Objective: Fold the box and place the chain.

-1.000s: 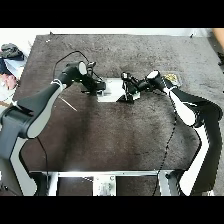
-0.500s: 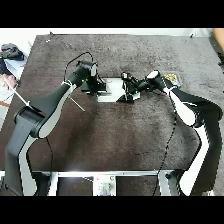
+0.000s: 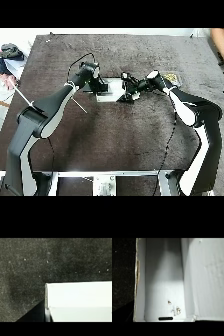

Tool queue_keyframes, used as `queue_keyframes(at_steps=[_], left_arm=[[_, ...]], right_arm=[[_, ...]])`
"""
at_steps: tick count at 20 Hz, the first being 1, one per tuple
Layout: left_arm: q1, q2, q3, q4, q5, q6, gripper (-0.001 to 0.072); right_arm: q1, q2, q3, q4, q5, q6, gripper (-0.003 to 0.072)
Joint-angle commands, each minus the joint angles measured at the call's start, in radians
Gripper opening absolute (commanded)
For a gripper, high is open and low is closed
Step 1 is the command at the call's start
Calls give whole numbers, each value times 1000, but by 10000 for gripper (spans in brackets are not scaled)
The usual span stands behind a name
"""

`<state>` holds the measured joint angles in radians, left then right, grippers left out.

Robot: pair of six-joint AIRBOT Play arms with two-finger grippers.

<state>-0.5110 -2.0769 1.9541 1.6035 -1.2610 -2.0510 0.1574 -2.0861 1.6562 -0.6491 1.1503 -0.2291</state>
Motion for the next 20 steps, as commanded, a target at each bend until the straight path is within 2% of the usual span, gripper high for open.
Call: queue_keyframes(at_steps=[1,2,3,4,7,8,9,13,17,18,20], left_arm=[[1,-2,1,8,13,-7,52],[1,-2,2,-13,14,17,307],[1,-2,7,-32,13,51,391],[1,0,13,-43,11,72,433],[1,21,23,-55,-13,163,435],[2,28,37,-53,-28,241,475],[4,29,58,-39,-52,325,720],[12,80,76,-31,-63,477,719],[13,139,72,-80,19,731,718],[27,155,71,-108,22,744,718],[94,178,68,-290,26,794,718]], right_arm=[[-1,0,-1,-1,2,-2,454],[-1,0,0,-2,2,-2,454],[-1,0,0,-2,2,-2,453],[-1,0,0,-1,2,-2,453],[-1,0,0,-2,2,-2,453],[-1,0,0,-1,2,-2,453],[-1,0,0,-2,2,-2,454],[-1,0,0,-2,2,-2,453],[-1,0,0,-2,2,-2,453],[0,0,-1,-1,2,-2,453],[-2,0,0,-2,2,-2,454]])
